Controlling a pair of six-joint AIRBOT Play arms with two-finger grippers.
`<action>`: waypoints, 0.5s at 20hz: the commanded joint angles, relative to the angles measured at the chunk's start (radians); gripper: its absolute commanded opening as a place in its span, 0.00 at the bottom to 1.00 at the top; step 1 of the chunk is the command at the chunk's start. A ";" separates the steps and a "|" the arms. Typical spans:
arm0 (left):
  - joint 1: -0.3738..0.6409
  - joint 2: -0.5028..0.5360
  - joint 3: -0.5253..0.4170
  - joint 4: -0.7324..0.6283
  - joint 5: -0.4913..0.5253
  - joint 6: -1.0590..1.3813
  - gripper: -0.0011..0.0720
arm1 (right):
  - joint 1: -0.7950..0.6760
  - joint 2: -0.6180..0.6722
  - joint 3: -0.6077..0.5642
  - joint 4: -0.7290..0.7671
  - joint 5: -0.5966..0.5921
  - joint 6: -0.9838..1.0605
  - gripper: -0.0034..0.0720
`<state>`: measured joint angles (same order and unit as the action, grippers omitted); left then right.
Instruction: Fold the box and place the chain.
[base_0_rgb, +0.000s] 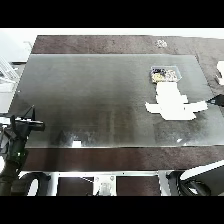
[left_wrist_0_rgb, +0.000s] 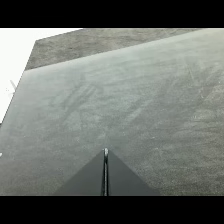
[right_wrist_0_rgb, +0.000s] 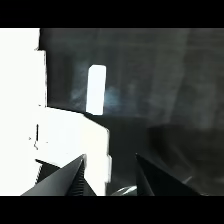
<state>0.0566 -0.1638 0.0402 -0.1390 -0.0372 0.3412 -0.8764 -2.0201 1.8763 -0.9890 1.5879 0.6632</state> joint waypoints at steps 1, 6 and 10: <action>0.000 0.001 0.000 0.000 0.000 0.000 0.04 | 0.032 -0.048 0.014 0.000 0.034 -0.011 0.54; 0.000 0.001 0.000 0.000 0.000 0.000 0.04 | 0.044 -0.077 0.014 0.000 0.079 -0.009 0.54; 0.000 0.001 0.000 0.000 0.000 0.000 0.04 | 0.044 -0.079 0.014 0.001 0.085 -0.009 0.54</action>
<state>0.0566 -0.1638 0.0406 -0.1394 -0.0372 0.3412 -0.8352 -2.0941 1.8896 -0.9886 1.6573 0.6544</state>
